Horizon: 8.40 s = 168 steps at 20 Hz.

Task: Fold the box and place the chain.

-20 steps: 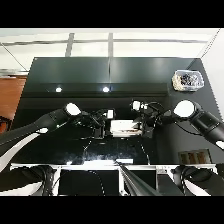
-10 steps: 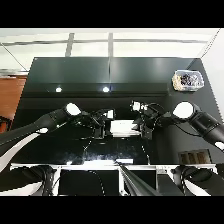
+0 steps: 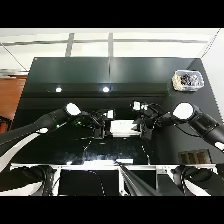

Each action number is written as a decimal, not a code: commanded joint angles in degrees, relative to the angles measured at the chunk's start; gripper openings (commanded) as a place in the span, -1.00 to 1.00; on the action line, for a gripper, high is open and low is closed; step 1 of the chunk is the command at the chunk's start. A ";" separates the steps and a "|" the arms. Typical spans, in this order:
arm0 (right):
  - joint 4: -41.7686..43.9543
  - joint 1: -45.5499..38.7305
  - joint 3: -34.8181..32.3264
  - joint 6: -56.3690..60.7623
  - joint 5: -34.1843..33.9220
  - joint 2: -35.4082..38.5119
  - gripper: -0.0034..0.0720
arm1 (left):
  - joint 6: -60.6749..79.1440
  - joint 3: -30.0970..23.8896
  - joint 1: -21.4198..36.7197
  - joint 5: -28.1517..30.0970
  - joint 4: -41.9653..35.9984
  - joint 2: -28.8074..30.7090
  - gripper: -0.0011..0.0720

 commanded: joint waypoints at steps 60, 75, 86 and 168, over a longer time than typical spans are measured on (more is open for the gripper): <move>-5.38 2.32 3.04 7.76 0.04 -0.24 -0.26 | 0.00 0.00 -0.02 0.04 0.00 -0.02 -0.09; -4.76 2.56 0.17 8.00 -0.28 -0.70 -0.18 | 0.00 0.00 -0.02 0.04 0.00 -0.02 -0.09; -4.76 -3.21 4.55 17.64 15.85 2.73 -0.28 | 0.02 0.00 -0.02 0.07 0.00 -0.02 -0.09; 1.70 -35.76 -0.74 43.82 16.22 17.97 -0.87 | -27.85 14.40 -12.41 1.07 12.61 -4.98 0.97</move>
